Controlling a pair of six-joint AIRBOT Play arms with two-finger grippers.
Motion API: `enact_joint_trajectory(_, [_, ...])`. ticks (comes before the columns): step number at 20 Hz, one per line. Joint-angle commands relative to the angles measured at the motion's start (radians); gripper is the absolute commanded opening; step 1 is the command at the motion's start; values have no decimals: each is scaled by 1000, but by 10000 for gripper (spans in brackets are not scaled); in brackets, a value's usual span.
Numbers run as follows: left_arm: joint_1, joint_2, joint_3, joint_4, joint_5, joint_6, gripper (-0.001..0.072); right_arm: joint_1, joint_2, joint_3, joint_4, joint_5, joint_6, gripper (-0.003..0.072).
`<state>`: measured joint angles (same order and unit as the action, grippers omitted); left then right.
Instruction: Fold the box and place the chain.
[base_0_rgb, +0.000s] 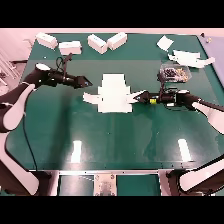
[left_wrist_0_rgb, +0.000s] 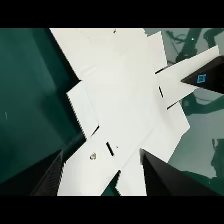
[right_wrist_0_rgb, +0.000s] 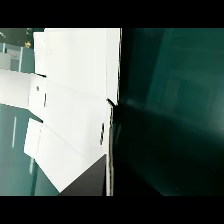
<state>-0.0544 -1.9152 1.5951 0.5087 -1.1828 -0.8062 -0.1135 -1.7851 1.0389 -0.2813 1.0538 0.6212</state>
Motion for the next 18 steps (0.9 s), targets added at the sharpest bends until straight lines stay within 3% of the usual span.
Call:
enact_joint_trajectory(1, [-56, -92, 140, 85, -47, -61, 561, 0, 0, 0, 0, 1, 0, 8])
enact_joint_trajectory(3, [-77, -127, 188, 117, -55, -60, 525, 0, 0, 0, 0, 1, 0, 8])
enact_joint_trajectory(7, [-105, -166, 237, 206, 22, -58, 524, 0, 0, 0, 0, 1, 0, 8])
enact_joint_trajectory(10, [-105, -167, 237, 190, 66, -58, 524, 0, 0, 0, 0, 1, -1, 8])
enact_joint_trajectory(15, [-105, -197, 238, 63, 18, 3, 524, 0, 0, -1, 0, 2, 0, 9])
enact_joint_trajectory(18, [-105, -226, 253, 58, 16, 2, 524, 0, 0, 0, 0, 1, 0, 8])
